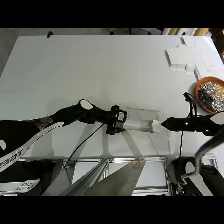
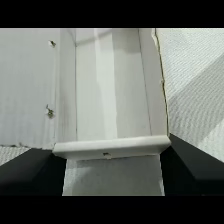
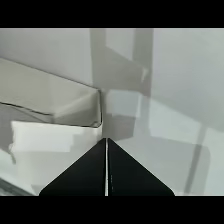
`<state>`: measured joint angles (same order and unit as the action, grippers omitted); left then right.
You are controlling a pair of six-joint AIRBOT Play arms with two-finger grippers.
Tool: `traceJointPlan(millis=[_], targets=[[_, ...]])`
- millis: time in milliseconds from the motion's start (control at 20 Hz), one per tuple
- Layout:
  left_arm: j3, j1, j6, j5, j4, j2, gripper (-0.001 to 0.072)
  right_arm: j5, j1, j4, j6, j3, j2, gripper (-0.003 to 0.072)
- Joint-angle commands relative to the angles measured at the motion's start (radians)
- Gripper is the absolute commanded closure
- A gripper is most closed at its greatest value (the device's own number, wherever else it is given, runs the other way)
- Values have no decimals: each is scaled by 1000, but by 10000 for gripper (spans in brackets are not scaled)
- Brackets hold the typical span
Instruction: Fold the box and place the chain.
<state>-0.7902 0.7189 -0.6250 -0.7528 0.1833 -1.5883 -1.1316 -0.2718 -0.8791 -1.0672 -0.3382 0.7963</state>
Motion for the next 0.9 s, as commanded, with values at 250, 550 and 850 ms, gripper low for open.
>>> traceJointPlan(millis=[250,550,850], targets=[[0,0,0,0,0,0,641,-28,75,47,3,1,-82,562],[0,0,0,0,0,0,641,7,132,10,-65,-32,-97,628],[0,0,0,0,0,0,641,-84,-19,-369,-286,-116,-82,667]])
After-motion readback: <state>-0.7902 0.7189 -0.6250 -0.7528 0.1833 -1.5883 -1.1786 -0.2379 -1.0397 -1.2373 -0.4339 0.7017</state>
